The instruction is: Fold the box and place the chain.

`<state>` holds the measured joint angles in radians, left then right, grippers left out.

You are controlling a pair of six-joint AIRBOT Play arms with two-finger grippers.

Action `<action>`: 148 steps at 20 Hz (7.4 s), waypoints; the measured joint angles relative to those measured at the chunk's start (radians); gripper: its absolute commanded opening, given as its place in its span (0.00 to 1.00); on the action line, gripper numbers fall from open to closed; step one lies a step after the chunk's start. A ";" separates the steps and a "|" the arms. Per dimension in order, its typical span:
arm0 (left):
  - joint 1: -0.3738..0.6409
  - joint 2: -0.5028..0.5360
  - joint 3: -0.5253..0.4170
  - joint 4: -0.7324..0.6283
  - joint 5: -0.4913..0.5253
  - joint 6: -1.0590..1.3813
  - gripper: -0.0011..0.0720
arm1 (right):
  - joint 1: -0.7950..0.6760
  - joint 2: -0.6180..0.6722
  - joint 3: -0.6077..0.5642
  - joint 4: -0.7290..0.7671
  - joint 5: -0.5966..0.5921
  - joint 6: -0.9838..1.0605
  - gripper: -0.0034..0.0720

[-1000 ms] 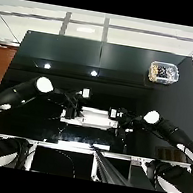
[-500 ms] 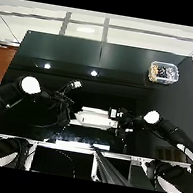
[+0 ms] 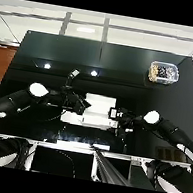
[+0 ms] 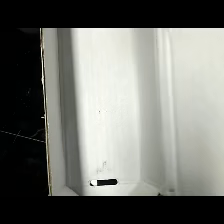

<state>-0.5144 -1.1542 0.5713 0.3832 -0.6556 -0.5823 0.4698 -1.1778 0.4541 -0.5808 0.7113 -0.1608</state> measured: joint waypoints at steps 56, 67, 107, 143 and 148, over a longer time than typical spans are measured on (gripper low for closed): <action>-0.098 -0.008 -0.069 0.222 -0.044 0.299 0.32 | 0.000 0.000 0.000 0.000 0.000 -0.001 0.61; -0.106 -0.025 -0.069 0.161 -0.025 0.342 0.63 | 0.000 0.000 0.000 0.000 0.000 0.000 0.61; 0.480 -0.043 -0.283 0.066 -0.350 -0.450 0.05 | 0.000 0.000 0.000 0.000 -0.001 0.000 0.61; -0.021 -0.064 0.094 0.459 -0.271 -0.944 0.94 | 0.000 0.000 0.000 0.000 -0.002 0.001 0.61; -0.072 -0.064 0.153 0.586 -0.299 -1.082 0.94 | 0.000 0.000 0.000 0.000 -0.001 0.001 0.61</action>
<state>-0.5869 -1.2186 0.7242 0.9695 -0.9543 -1.6642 0.4698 -1.1778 0.4541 -0.5808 0.7101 -0.1600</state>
